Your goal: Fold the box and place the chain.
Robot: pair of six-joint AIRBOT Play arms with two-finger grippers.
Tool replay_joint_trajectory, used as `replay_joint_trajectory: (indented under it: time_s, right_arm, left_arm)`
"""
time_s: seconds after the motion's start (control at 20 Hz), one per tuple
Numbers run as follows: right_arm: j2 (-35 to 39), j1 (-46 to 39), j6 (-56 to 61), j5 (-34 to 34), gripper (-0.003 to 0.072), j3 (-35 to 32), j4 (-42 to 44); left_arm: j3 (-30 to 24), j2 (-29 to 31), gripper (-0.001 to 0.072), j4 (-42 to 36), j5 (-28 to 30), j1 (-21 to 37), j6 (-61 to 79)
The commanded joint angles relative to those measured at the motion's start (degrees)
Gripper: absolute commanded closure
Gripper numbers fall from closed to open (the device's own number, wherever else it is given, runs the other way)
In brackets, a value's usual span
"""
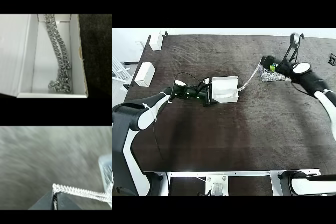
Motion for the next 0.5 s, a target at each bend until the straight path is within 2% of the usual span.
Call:
replay_joint_trajectory:
  time_s: [0.0,0.2,0.35,0.45]
  right_arm:
    - [10.9,3.9,0.1,-0.2,0.0677,-0.4,-5.0]
    - [18.8,10.9,0.1,-2.5,0.0677,-0.3,-8.9]
    - [20.9,16.4,0.1,-5.8,0.0677,-0.3,-12.7]
    - [20.8,18.8,0.1,-5.4,0.0676,-0.5,-12.7]
  left_arm:
    - [0.0,0.0,0.0248,0.0,0.0,0.0,0.0]
    - [0.0,0.0,0.0248,0.0,0.0,0.0,0.0]
    - [0.0,0.0,0.0248,0.0,0.0,0.0,0.0]
    - [0.0,0.0,0.0248,0.0,0.0,0.0,0.0]
